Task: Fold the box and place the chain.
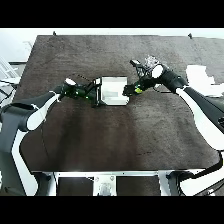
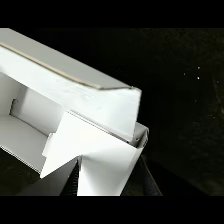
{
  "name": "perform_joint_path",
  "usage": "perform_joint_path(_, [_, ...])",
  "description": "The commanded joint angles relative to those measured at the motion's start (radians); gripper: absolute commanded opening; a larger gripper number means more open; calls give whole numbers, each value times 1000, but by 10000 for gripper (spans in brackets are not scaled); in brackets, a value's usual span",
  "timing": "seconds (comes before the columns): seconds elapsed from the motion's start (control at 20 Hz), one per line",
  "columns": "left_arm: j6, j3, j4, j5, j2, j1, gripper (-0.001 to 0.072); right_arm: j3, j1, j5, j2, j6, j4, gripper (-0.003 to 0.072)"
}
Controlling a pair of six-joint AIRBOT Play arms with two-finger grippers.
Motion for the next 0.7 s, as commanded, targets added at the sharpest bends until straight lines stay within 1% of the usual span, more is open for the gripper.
perform_joint_path(0.0, [0, 0, -2, -2, 1, 0, 310, 8, 21, -3, -4, 71, -50, 439])
perform_joint_path(0.2, [0, 0, -2, -3, 1, 0, 310, 9, 46, -3, -16, 111, -67, 439])
perform_joint_path(0.35, [0, 0, -2, -16, 1, 0, 310, 15, 72, -6, -27, 172, -117, 438])
perform_joint_path(0.6, [0, 0, -2, -18, 1, 0, 310, 72, 122, 6, -55, 329, -320, 438])
perform_joint_path(0.65, [0, 0, -2, -17, 1, 0, 310, 82, 124, 14, -61, 351, -339, 438])
